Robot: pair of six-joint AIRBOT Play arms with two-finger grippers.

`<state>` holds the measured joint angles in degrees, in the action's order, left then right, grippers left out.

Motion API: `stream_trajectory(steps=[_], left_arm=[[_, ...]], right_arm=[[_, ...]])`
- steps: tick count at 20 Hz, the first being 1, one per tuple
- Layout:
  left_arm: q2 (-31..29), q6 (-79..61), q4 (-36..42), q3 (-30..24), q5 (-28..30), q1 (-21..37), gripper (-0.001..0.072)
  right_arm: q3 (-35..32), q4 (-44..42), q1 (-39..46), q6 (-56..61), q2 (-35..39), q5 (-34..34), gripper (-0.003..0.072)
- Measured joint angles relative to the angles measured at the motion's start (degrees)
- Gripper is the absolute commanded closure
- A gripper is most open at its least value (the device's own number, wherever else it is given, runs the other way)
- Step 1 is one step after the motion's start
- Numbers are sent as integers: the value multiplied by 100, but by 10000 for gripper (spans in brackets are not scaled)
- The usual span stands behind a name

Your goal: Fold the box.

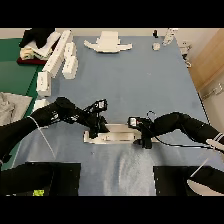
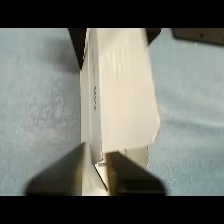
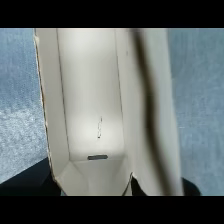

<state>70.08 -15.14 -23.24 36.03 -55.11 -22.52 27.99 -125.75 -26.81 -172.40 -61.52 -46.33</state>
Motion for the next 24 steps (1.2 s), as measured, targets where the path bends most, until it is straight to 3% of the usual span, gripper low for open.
stream_trajectory(steps=[3,4,5,7,8,9,14,17,21,24], left_arm=[[-7,120,-9,2,-31,26,362],[-20,254,-85,11,-33,37,264],[-63,507,-236,17,-70,83,219],[-245,1320,-654,35,-92,232,232],[-378,1797,-879,39,-192,319,395],[-542,2343,-1119,42,-334,417,709],[-1294,4719,-1803,46,-1419,640,697],[-1423,6054,-1539,46,-1659,142,697],[-1217,7141,-1056,127,-732,-841,697],[-933,7449,-693,315,72,-1080,698]], right_arm=[[0,0,0,0,0,0,167],[0,0,0,0,0,0,167],[0,0,2,0,0,0,166],[0,0,0,0,0,0,167],[0,0,0,0,0,0,167],[0,0,0,2,0,0,167],[0,0,0,0,0,0,167],[0,0,0,0,0,0,166],[0,0,2,0,0,-2,166],[0,0,0,0,0,0,166]])
